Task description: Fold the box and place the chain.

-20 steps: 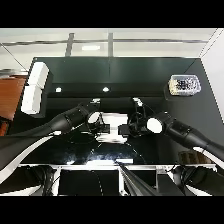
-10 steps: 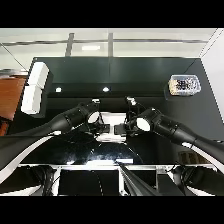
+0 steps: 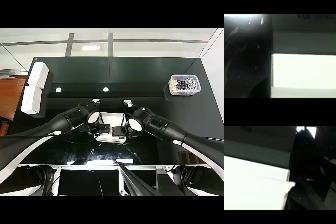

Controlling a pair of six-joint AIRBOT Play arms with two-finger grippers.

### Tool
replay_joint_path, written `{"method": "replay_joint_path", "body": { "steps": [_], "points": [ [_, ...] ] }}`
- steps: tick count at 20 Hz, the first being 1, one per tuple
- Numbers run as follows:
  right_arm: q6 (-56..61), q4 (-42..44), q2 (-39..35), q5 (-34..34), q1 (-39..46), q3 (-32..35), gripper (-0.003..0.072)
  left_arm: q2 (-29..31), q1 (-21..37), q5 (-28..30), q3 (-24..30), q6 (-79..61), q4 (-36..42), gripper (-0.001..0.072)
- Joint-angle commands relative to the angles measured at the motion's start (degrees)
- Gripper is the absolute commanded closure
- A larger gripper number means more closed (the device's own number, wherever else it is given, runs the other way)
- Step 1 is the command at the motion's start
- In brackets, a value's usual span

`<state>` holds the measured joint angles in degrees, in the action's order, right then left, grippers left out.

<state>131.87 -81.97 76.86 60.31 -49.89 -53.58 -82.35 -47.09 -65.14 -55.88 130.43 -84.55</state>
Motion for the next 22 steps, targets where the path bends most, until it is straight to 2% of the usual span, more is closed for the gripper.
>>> {"method": "replay_joint_path", "body": {
  "steps": [1, 9, 19, 20, 22],
  "points": [
    [2.95, -2.29, 0.24, 1.31, -0.07, -0.2, 0.0429, -0.04, -0.04, 0.02, -0.02, 0.04, 0.0, 0.0678],
    [7.48, -2.49, 0.5, 1.81, -0.09, -0.22, 0.043, -0.04, -0.04, 0.04, -0.02, 0.04, 0.02, 0.0677],
    [7.65, -1.4, 3.89, 1.36, 0.94, -1.4, 0.0431, -0.04, -0.04, -0.02, -0.02, 0.04, 0.02, 0.0678],
    [7.65, -1.42, 4.02, 1.57, 1.07, -1.4, 0.0457, -0.04, -0.04, -0.02, -0.02, 0.04, 0.02, 0.0678],
    [7.65, -1.22, 4.44, 1.6, 1.07, -1.4, 0.0457, -0.04, -0.04, 0.0, -0.02, 0.04, 0.02, 0.0678]
  ]
}}
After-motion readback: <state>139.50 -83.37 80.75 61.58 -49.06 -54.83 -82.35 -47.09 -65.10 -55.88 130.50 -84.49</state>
